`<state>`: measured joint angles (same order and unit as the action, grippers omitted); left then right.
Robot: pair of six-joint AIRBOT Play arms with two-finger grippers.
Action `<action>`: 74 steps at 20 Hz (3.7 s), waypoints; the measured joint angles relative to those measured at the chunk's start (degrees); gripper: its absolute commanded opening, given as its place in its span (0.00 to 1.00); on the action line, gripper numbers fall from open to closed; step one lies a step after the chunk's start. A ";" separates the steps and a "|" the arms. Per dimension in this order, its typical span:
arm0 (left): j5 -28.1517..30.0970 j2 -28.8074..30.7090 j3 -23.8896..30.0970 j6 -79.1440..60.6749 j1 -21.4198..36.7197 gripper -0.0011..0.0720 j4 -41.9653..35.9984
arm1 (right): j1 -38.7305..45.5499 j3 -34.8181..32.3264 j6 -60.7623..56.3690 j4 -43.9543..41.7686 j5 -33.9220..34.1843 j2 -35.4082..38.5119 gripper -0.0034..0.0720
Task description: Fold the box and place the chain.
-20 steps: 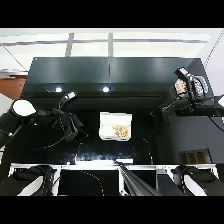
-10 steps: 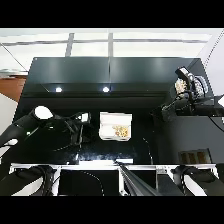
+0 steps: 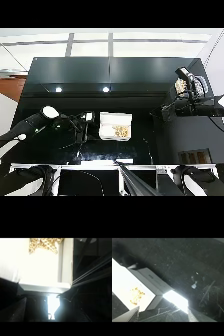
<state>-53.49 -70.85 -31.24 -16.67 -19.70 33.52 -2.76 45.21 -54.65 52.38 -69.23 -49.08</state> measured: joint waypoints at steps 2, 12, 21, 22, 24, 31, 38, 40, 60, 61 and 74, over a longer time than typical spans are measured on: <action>0.24 -0.59 -0.66 -0.63 -0.74 0.98 -0.68 | 0.00 0.00 0.00 0.00 -0.11 0.00 0.98; 0.48 -3.76 -3.37 -1.57 -3.82 0.98 -1.22 | 0.00 0.00 0.00 0.13 -0.66 0.00 0.98; 1.88 -4.09 -4.50 0.15 -4.17 0.98 -1.36 | 0.00 0.00 0.00 0.17 -0.90 0.00 0.98; 1.86 -4.13 -4.66 0.44 -4.26 0.98 -1.22 | 0.00 0.00 0.00 0.17 -0.96 0.00 0.98; 1.29 -4.35 -4.87 0.94 -4.50 0.98 -0.98 | 0.00 0.00 0.00 0.17 -1.05 0.00 0.98; 1.40 -4.81 -5.03 1.42 -5.64 0.98 -1.20 | 0.00 0.00 0.00 0.17 -1.18 0.00 0.98; 2.38 -4.98 -5.20 1.64 -5.92 0.98 -1.42 | 0.00 0.00 -0.02 0.17 -1.25 0.00 0.98; 2.34 -4.79 -5.25 1.68 -5.92 0.98 -1.40 | 0.00 0.00 -0.02 0.17 -1.27 0.00 0.98; 3.58 -6.62 -6.75 1.84 -9.97 0.72 -1.20 | -0.20 0.00 -0.02 0.17 -1.57 -0.02 0.99; 3.65 -6.64 -6.75 1.84 -10.01 0.70 -1.22 | -0.48 0.00 -0.02 0.17 -1.29 -0.07 0.99; 3.89 -6.69 -6.78 1.97 -10.12 0.67 -1.01 | -17.11 0.07 -1.22 -1.36 11.67 -10.73 0.99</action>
<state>-49.60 -77.54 -38.02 -14.70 -29.82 32.51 -19.88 45.28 -55.88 51.03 -57.56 -59.81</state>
